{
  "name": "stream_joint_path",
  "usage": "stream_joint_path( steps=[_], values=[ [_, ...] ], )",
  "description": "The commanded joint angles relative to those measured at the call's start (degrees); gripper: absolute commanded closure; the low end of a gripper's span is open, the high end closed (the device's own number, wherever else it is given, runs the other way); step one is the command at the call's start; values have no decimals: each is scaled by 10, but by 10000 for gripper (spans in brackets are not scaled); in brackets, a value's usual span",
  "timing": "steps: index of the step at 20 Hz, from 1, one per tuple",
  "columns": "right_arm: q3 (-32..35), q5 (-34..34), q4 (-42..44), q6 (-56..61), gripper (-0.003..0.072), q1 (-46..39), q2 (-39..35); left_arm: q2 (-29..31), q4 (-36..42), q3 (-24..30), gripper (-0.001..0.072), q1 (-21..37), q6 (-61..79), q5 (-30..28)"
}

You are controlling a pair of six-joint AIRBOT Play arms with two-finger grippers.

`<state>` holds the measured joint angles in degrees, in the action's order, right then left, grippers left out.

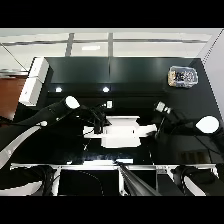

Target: Fold the box and place the chain.

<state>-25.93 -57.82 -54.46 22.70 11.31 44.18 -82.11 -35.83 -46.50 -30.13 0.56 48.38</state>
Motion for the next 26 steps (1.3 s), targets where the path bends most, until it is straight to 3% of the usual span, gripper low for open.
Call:
stream_joint_path(
  steps=[1, 11, 17, 22, 26],
  values=[
    [41, 14, 10, -73, -21, 47, 0, -1, 3, 14, 684, 2, 6, -4],
    [82, 96, -14, -172, -21, 158, 11, -2, 3, 14, 684, 2, 6, -7],
    [82, 219, 66, -156, -20, 224, 57, -2, 3, 14, 683, 2, 6, -7],
    [57, 227, 58, -108, -21, 213, 60, -2, 3, 14, 684, 2, 6, -4],
    [1, 168, 58, -107, -21, 157, 60, -2, 3, 14, 684, 2, 6, -4]
  ],
)
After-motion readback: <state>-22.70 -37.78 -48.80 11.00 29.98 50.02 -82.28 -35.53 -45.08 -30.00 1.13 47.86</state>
